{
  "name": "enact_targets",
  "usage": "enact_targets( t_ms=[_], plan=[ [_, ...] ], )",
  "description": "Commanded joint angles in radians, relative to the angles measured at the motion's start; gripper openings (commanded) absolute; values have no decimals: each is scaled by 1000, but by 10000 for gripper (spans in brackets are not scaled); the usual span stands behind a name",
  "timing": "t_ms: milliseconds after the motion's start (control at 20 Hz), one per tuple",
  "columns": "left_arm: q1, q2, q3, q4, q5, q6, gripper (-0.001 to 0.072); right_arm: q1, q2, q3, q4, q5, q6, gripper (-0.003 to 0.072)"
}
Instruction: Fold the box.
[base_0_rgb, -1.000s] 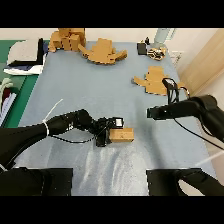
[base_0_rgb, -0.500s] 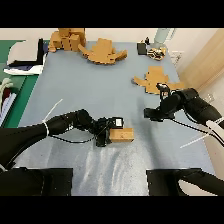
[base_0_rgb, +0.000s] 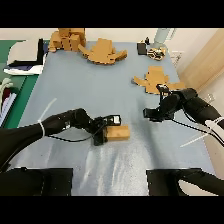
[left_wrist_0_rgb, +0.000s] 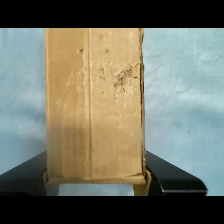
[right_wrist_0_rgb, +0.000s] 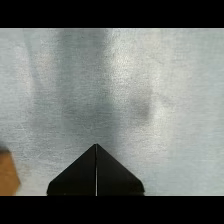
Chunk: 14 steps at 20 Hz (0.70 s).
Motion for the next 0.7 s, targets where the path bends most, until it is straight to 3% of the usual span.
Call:
enact_targets(
  t_ms=[0,150,350,650],
  plan=[
    [89,63,28,70,36,-195,316,0,0,1,1,0,0,3],
    [264,67,97,151,73,-464,315,0,0,1,1,-1,0,3],
    [510,0,256,227,80,-586,316,0,-1,1,1,-1,0,3],
    [782,-367,705,419,-29,-917,316,0,0,1,1,-1,0,3]
  ],
)
